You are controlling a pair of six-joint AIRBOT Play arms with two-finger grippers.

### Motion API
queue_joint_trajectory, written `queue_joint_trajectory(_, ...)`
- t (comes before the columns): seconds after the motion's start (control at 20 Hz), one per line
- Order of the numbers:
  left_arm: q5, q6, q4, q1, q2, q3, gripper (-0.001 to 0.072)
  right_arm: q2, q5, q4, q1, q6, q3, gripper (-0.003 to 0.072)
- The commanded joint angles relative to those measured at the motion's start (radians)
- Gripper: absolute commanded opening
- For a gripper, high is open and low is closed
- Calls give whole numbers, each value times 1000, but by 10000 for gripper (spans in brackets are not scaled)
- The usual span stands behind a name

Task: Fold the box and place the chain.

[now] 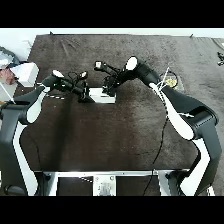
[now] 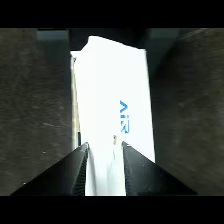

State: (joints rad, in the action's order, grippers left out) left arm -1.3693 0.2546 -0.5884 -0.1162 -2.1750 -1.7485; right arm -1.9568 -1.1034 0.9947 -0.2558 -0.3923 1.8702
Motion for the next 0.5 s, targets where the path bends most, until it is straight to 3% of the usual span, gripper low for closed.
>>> queue_joint_trajectory(0.0,0,7,-2,0,1,-1,370,16,38,-5,3,0,2,261)
queue_joint_trajectory(0.45,0,7,-2,0,1,-1,370,15,26,43,-24,-1,2,261)
